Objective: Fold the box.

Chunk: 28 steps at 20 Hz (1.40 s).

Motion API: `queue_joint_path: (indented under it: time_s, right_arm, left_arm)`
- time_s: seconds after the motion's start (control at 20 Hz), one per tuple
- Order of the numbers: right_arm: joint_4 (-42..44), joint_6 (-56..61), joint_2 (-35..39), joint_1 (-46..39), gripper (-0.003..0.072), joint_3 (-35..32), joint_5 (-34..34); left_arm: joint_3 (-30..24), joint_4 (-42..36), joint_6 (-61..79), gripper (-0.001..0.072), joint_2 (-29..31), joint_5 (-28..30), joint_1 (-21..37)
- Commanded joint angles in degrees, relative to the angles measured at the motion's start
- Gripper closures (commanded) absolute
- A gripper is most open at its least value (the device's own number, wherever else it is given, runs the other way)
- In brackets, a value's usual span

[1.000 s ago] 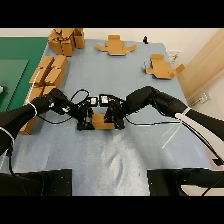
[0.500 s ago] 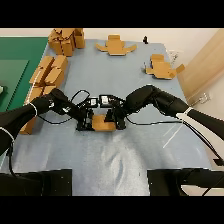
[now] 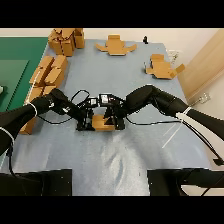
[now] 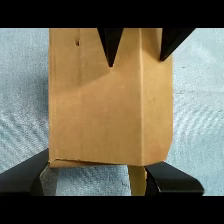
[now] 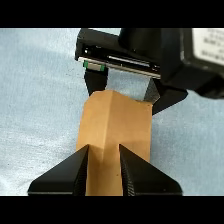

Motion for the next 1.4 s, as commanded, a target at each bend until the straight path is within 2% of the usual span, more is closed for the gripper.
queue_joint_path:
  time_s: [0.0, 0.15, 0.25, 0.3, 0.65, 0.95, 1.0, 1.05, 1.35]
  right_arm:
    - [-1.92, 2.12, -1.44, 0.0, 0.0379, -0.02, 1.79]
    - [-2.25, 2.75, -1.92, 0.0, 0.0394, -0.02, 4.9]
    - [-2.21, 2.71, -1.79, 0.0, 0.0567, 0.02, 6.21]
    - [-2.19, 2.71, -1.79, 0.0, 0.0605, 0.26, 5.81]
    - [-2.12, 2.73, -1.33, 0.02, 0.0605, 2.75, 1.01]
    - [-2.16, 2.73, -1.09, 0.02, 0.0607, 2.89, 0.31]
    - [-2.25, 2.71, -1.11, 0.0, 0.0667, 2.89, 0.33]
    - [-2.25, 2.71, -1.11, 0.0, 0.0678, 2.91, 0.46]
    - [-2.21, 2.75, -1.86, 0.0, 0.0678, 2.6, -0.66]
  left_arm:
    - [-0.02, 0.02, 0.02, 0.06, 0.0, 0.09, 0.0]
    - [-0.02, 0.0, 0.02, 0.06, 0.0, 0.09, 0.0]
    - [-0.02, 0.0, 0.02, 0.06, 0.0, 0.09, 0.0]
    - [-0.02, 0.0, 0.02, 0.06, 0.0, 0.09, 0.0]
    - [-0.02, 0.0, 0.02, 0.06, 0.0, 0.09, 0.0]
    - [-0.02, 0.02, 0.02, 0.06, 0.0, 0.09, 0.0]
    - [-0.02, 0.02, 0.02, 0.06, 0.0, 0.09, 0.0]
    - [-0.02, 0.02, 0.02, 0.06, 0.0, 0.07, 0.0]
    - [-0.02, 0.0, 0.02, 0.06, 0.0, 0.09, 0.0]
